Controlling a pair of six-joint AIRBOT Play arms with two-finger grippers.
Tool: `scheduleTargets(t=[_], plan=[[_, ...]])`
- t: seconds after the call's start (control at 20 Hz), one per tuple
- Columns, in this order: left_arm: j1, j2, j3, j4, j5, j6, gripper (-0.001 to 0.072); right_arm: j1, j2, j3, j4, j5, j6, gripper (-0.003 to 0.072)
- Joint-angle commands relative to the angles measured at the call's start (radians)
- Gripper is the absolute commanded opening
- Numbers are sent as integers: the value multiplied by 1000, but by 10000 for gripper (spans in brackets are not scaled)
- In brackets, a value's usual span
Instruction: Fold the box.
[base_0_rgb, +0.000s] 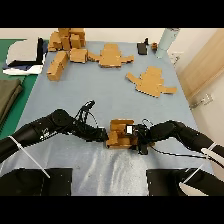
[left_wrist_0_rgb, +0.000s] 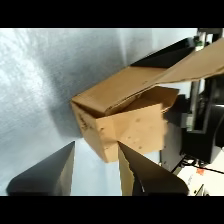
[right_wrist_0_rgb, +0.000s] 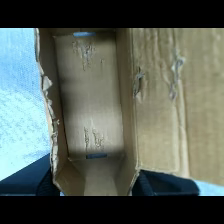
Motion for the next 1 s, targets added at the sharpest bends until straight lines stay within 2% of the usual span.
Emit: scheduleTargets(t=[0.0, 0.05, 0.25, 0.4, 0.6, 0.75, 0.85, 0.9, 0.95], plan=[[-37, -25, 9, -3, -4, 0, 494, 0, 0, 0, 0, 0, 0, 492], [-51, -44, 9, -6, -4, 0, 615, 0, 0, 0, 0, 0, 0, 491], [-60, -79, 27, -44, 8, 4, 613, 0, 0, 0, 0, 0, 0, 492], [-60, -78, 32, -43, 82, 3, 613, 0, 0, 0, 0, 0, 0, 492], [-60, -78, 33, -45, 124, -1, 613, 0, 0, 0, 0, 0, 0, 492], [-64, -78, 35, -36, 132, -33, 584, 0, 0, 0, 0, 0, 0, 492], [-98, -78, 50, 59, 176, -146, 580, 0, 0, 0, 0, 0, 0, 492], [-126, -78, 61, 141, 190, -213, 543, 0, 0, 0, 0, 0, 0, 491], [-158, -78, 73, 236, 190, -307, 543, 0, 0, 0, 0, 0, 0, 491]])
